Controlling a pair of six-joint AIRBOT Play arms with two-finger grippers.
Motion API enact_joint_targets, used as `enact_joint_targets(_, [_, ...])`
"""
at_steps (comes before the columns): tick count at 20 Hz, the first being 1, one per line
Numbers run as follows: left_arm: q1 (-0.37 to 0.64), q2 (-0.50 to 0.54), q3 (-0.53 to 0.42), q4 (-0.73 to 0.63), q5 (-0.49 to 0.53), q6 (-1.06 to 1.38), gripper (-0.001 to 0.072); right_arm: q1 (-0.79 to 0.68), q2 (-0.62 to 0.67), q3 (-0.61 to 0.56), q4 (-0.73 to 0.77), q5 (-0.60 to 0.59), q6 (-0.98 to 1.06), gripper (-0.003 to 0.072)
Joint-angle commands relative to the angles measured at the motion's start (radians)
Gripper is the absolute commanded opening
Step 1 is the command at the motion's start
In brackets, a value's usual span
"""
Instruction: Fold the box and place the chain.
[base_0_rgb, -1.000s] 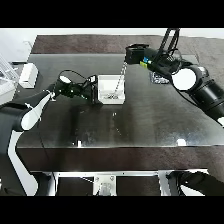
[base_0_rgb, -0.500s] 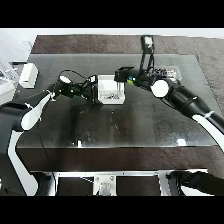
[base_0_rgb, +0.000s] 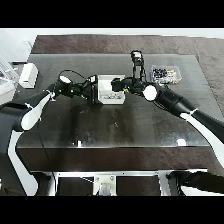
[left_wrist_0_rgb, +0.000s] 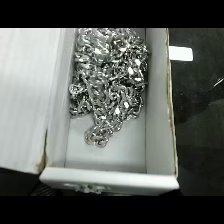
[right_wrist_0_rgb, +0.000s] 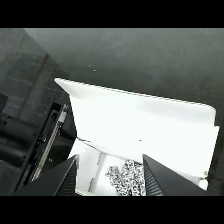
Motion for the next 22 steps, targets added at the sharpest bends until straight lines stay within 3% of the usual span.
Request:
enact_joint_targets(1, [0.000, 0.000, 0.000, 0.000, 0.000, 0.000, 0.0519, -0.002, 0.017, -0.001, -0.010, 0.001, -0.039, 0.0475])
enact_joint_targets(5, [0.000, 0.000, 0.000, 0.000, 0.000, 0.000, 0.0519, -0.011, 0.113, 0.000, -0.126, -0.005, -0.245, 0.0473])
enact_joint_targets(7, [0.000, 0.000, 0.000, 0.000, 0.001, 0.000, 0.0519, -0.050, 0.155, 0.002, -0.140, -0.015, -0.350, 0.0283])
enact_joint_targets(10, [0.000, 0.000, 0.000, 0.000, 0.001, 0.000, 0.0519, -0.135, 0.177, 0.038, -0.118, 0.014, -0.470, 0.0217])
enact_joint_targets(13, [0.000, 0.000, 0.000, 0.000, 0.001, 0.000, 0.0519, -0.222, 0.177, 0.110, 0.035, 0.111, -0.653, 0.0197])
enact_joint_targets(16, [0.000, 0.000, 0.000, 0.000, 0.001, 0.000, 0.0519, -0.323, 0.145, 0.189, 0.280, 0.272, -0.923, 0.0185])
enact_joint_targets(19, [0.000, 0.000, 0.000, 0.000, 0.001, 0.000, 0.0519, -0.430, 0.047, 0.269, 0.556, 0.539, -1.201, 0.0151])
enact_joint_targets(22, [0.000, 0.000, 0.000, 0.000, 0.001, 0.000, 0.0519, -0.496, -0.082, 0.311, 0.748, 0.639, -1.341, 0.0119])
